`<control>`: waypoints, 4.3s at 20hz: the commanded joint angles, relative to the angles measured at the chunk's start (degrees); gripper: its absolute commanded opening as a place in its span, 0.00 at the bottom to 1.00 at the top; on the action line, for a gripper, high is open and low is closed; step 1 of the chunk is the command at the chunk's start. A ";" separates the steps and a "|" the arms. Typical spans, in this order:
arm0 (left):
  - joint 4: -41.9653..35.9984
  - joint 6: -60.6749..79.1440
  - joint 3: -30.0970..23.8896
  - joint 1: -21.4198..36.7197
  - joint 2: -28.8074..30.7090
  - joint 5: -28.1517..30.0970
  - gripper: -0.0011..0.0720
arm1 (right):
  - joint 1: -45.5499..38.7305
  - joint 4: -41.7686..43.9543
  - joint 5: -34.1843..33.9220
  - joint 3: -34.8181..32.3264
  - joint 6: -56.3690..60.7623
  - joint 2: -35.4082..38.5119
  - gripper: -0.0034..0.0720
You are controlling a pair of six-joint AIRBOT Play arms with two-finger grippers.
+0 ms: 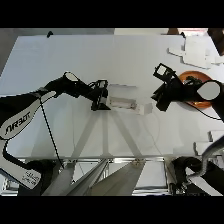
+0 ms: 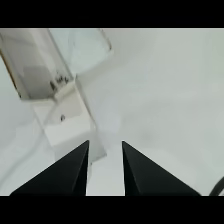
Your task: Fold the box and place the chain.
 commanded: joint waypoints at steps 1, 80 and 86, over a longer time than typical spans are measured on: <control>-0.02 0.00 0.02 0.02 -0.02 -0.02 0.28 | 0.04 -4.24 3.08 0.00 -5.57 -2.25 0.38; -0.02 0.00 0.02 0.02 -0.02 0.00 0.28 | -13.40 29.62 0.66 -9.29 14.51 -18.64 0.05; -0.02 0.00 0.02 0.02 -0.02 -0.02 0.28 | -13.29 28.57 0.66 -9.29 14.51 -20.20 0.05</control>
